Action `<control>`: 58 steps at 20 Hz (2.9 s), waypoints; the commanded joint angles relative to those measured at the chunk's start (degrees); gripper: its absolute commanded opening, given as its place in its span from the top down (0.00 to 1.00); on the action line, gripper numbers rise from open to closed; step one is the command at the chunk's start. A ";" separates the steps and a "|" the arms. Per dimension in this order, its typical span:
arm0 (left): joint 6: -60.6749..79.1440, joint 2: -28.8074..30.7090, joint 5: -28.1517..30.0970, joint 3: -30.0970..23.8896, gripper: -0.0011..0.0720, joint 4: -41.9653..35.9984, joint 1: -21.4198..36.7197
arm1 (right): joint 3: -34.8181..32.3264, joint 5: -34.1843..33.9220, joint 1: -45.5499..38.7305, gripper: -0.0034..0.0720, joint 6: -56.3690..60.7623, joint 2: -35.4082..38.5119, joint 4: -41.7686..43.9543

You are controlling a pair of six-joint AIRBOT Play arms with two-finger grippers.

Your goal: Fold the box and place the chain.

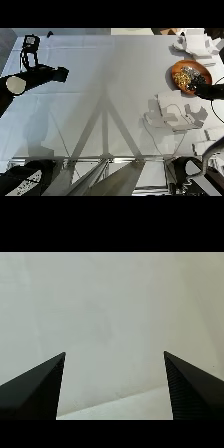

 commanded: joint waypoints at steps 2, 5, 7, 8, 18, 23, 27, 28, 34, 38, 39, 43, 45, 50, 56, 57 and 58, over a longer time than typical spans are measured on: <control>0.00 0.02 0.00 0.07 0.03 0.00 -0.04 | 0.07 -0.13 -0.02 0.94 0.04 0.04 -0.28; 0.00 0.02 0.00 0.07 0.03 0.00 -0.04 | 0.07 0.13 -0.02 0.94 0.04 0.04 -0.50; 0.00 0.02 0.00 0.07 0.03 0.00 -0.04 | 0.07 0.13 -0.02 0.94 0.04 0.04 -0.72; 0.00 0.02 0.00 0.07 0.03 0.00 -0.04 | 0.07 0.13 -0.02 0.94 0.07 0.04 -0.83; 0.00 0.02 0.00 0.07 0.03 0.00 -0.04 | 0.20 2.03 -0.02 0.43 9.49 -0.09 -25.42; 0.00 0.02 0.00 0.07 0.03 0.00 -0.04 | 2.89 9.01 -0.02 0.43 9.73 -6.99 -31.63; 0.00 0.02 0.00 0.07 0.03 0.00 -0.04 | 6.40 9.68 -0.02 0.43 9.64 -13.05 -31.52; 0.00 0.02 0.00 0.07 0.03 0.00 -0.04 | 7.32 10.03 -0.02 0.43 9.64 -14.45 -31.26; 0.00 0.02 0.00 0.07 0.03 0.00 -0.04 | 9.03 12.44 -0.02 0.43 8.72 -22.25 -31.15; 0.00 0.02 0.00 0.07 0.03 0.00 -0.04 | 9.03 13.22 -0.02 0.43 5.88 -26.56 -31.15; 0.00 0.02 0.00 0.07 0.03 0.00 -0.04 | 9.03 12.44 -0.02 0.43 5.77 -27.12 -31.15; 0.00 0.02 0.00 0.07 0.03 0.00 -0.04 | 9.03 9.68 0.00 0.48 4.15 -28.55 -31.15; 0.00 0.02 0.00 0.07 0.03 0.00 -0.04 | 9.03 9.27 0.00 0.58 4.15 -29.35 -31.04; 0.00 0.02 0.00 0.07 0.03 0.00 -0.04 | 9.03 11.72 0.00 0.94 -0.44 -30.42 -29.88; 0.00 0.02 0.00 0.07 0.03 0.00 -0.04 | 9.05 16.26 3.69 0.94 -3.41 -30.29 -28.46; 0.00 0.02 0.00 0.07 0.03 0.00 -0.04 | 9.05 17.64 5.09 0.94 -3.52 -30.14 -28.44; 0.00 0.02 0.00 0.07 0.03 0.00 -0.04 | 9.05 18.69 6.80 0.94 -3.50 -29.66 -28.20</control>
